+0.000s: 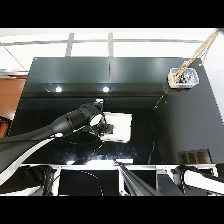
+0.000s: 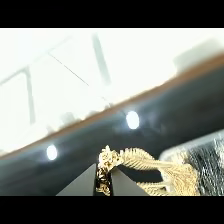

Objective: Fold the box and place the chain.

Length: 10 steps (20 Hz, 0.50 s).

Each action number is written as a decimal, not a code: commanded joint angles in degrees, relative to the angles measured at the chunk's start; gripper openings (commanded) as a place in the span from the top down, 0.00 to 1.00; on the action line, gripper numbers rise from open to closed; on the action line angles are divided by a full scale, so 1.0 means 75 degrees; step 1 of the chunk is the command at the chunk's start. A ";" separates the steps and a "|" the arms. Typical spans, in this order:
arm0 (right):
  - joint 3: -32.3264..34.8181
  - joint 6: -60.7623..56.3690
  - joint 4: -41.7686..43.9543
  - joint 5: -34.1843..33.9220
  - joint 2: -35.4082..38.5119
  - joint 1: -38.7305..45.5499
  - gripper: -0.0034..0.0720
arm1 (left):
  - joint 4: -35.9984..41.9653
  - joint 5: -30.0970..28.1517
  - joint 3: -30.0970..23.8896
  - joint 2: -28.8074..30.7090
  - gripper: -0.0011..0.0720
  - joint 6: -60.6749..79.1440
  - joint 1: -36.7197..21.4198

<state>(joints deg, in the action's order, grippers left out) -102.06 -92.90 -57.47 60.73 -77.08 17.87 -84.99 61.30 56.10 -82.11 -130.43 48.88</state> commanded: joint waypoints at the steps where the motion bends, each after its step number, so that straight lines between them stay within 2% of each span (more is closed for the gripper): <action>1: -0.0117 0.0688 0.0621 0.0108 0.1035 0.0047 0.94 | -0.0003 -0.0006 0.0003 0.0003 0.94 0.0000 -0.0006; 7: -0.0117 0.0988 0.1448 0.0207 0.2124 0.0047 0.94 | 0.0000 0.0003 0.0003 0.0003 0.94 0.0000 -0.0006; 10: -0.0114 0.1285 0.1658 0.1049 0.2597 0.0026 0.94 | 0.0000 0.0009 0.0003 0.0003 0.94 0.0000 -0.0006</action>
<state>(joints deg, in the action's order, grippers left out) -102.87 -85.60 -47.81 63.72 -61.17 18.17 -84.99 61.23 56.10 -82.11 -130.43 48.88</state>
